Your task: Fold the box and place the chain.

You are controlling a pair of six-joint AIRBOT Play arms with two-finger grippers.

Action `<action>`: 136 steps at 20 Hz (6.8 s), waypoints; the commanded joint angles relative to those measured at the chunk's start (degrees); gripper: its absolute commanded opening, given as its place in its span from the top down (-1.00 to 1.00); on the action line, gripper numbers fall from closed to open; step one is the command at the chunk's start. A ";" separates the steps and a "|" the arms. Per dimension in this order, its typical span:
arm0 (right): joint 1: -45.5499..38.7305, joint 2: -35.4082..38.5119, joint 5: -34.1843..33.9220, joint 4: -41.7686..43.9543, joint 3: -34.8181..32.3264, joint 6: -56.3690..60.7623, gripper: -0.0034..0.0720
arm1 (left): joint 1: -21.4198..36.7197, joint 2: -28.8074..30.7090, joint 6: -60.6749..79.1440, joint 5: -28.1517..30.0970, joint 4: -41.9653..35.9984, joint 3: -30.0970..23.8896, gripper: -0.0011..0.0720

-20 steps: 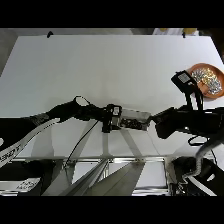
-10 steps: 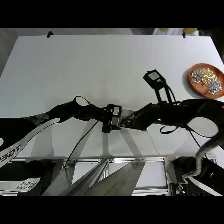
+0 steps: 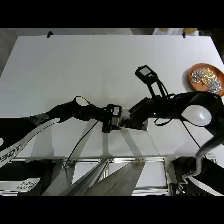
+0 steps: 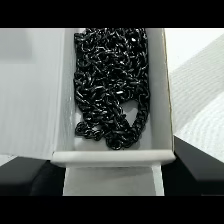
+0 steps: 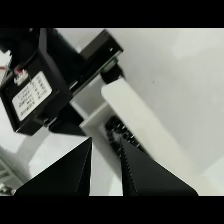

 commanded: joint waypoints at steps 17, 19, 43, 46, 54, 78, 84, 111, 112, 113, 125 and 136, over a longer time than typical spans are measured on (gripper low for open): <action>-4.02 -0.15 0.42 2.16 -9.14 -29.94 0.56 | 0.04 0.00 0.00 0.00 0.02 0.00 0.93; -3.10 3.43 -0.98 2.14 -10.23 -31.54 0.34 | 0.04 0.00 0.00 0.00 0.00 0.00 0.93; -3.08 5.92 -7.10 0.00 -19.10 -36.20 0.64 | 0.04 0.00 0.00 0.00 0.02 0.00 0.93; -3.08 5.70 -8.57 0.07 -19.56 -36.13 0.64 | 0.04 0.00 0.00 0.00 0.00 0.00 0.93; -3.08 5.42 -11.61 2.62 -23.98 -35.95 0.64 | 0.04 0.00 0.00 0.00 0.00 0.00 0.93; -3.08 4.15 -10.99 9.07 -24.22 -37.44 0.81 | 0.04 0.00 0.00 0.02 0.02 0.00 0.93; -3.08 1.77 -8.96 9.07 -24.22 -37.44 0.82 | 0.04 0.00 0.00 0.02 0.00 0.00 0.93; -29.49 6.10 4.28 -7.82 -13.81 -16.35 0.87 | 0.04 0.00 0.00 0.02 0.00 0.00 0.93; -34.45 5.42 6.08 -9.55 -13.81 -14.14 0.87 | 0.04 0.00 0.00 0.00 0.00 0.00 0.93; -38.80 4.63 8.41 -10.34 -13.81 -12.17 0.87 | 0.04 0.00 0.00 0.00 0.00 0.00 0.93; -54.45 2.62 21.64 -7.15 -16.24 -5.25 0.87 | -0.07 0.00 0.00 -1.27 -2.36 -0.02 0.94; -54.45 2.62 21.73 -7.08 -16.24 -5.31 0.86 | 11.32 23.65 -44.17 -1.33 24.70 -0.02 0.94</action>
